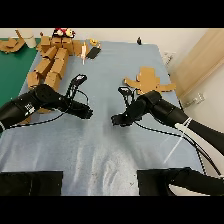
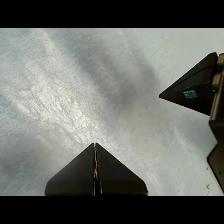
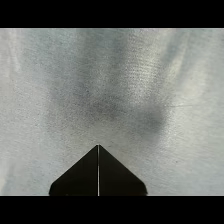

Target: Fold the box.

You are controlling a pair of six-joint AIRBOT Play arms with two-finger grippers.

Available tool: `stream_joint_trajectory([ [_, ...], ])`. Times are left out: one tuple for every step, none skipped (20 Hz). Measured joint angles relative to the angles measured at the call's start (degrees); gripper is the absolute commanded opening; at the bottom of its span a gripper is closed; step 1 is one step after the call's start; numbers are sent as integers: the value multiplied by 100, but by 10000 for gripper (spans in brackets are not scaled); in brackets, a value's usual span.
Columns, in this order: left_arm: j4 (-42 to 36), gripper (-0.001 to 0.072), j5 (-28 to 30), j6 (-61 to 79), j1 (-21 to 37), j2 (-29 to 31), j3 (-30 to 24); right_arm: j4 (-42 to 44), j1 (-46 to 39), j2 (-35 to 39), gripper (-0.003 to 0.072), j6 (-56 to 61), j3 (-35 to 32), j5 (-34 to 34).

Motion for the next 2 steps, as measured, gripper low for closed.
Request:
stream_joint_trajectory([
  [-2, 12, 11, -2, 0, -2, 0, 9, 0, -11, 1, -7, 4, -2],
  [-2, 13, 11, -2, -4, -2, 0, 17, 0, -17, 1, -20, 7, -4],
])
